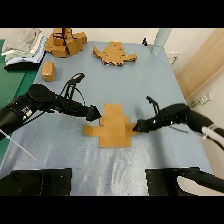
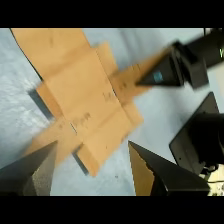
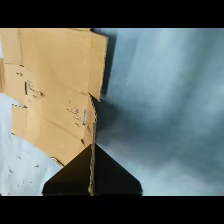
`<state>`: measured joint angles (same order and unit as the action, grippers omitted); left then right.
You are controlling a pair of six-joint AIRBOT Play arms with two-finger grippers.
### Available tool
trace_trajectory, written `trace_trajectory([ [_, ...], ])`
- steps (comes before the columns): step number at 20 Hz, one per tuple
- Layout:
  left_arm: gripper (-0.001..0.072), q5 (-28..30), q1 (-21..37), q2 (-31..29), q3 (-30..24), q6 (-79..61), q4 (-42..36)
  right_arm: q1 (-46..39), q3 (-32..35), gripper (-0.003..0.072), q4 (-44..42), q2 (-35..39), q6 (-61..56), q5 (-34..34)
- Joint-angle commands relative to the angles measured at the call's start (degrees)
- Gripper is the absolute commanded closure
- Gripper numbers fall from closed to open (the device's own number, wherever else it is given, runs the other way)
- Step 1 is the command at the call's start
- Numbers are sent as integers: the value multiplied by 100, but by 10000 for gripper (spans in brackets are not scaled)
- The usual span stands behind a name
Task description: Fold the box.
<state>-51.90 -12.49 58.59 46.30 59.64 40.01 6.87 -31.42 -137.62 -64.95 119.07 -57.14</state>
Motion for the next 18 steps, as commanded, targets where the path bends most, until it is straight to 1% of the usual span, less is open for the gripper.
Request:
trace_trajectory([
  [1, 23, 308, 221, 0, 7, -190, -28, 667, 868, 686, -17, 905, -229, 1045],
  [3, 23, 380, 223, 118, 7, -170, 22, 946, 1014, 686, 31, 1270, -227, 1257],
  [7, 23, 341, 245, 769, 7, -177, 4, 1346, 1025, 686, 46, 1622, -225, 1432],
  [11, 23, 337, 341, 1300, 48, -356, -192, 1617, 1025, 686, 68, 1729, -225, 1491],
  [14, 23, 337, 378, 1626, 118, -800, -562, 1637, 1025, 686, 72, 1727, -225, 1526],
  [16, 23, 210, 389, 1974, 286, -1130, -914, 1637, 1025, 686, 92, 1727, -225, 1537],
  [18, 23, -66, 396, 2389, 601, -1276, -1029, 1637, 1025, 686, 101, 1714, -225, 1537],
])
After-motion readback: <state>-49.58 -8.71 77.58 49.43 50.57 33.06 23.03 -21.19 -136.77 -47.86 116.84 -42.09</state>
